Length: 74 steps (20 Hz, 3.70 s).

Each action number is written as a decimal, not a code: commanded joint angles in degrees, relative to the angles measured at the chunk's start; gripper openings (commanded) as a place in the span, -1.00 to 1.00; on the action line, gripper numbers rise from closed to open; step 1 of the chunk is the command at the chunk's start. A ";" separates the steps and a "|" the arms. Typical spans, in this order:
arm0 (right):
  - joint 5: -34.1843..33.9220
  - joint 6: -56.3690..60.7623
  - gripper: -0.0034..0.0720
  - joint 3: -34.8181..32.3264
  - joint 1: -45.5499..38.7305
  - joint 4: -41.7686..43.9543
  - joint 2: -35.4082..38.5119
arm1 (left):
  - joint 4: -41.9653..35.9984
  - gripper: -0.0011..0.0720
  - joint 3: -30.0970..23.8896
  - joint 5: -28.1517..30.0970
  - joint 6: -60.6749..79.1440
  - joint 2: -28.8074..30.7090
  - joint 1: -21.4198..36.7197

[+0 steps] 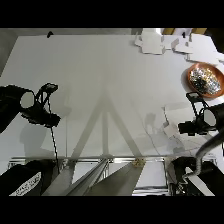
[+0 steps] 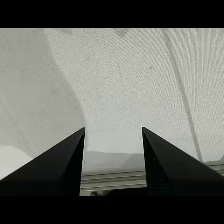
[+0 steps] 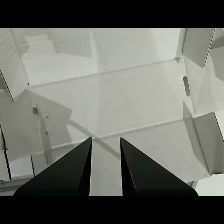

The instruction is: Fold the box and place the chain.

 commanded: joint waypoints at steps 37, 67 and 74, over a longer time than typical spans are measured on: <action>-0.85 -21.81 -0.36 19.80 -29.33 -11.02 -36.11 | 0.02 0.10 0.00 0.00 0.00 0.00 0.02; -36.48 -13.57 -0.88 -6.97 10.12 30.73 1.18 | -8.35 0.10 0.00 18.45 2.23 -0.11 -0.11; -36.24 -13.57 -0.88 -6.97 10.12 31.30 1.18 | -67.93 0.45 0.02 19.67 50.51 -9.79 -0.22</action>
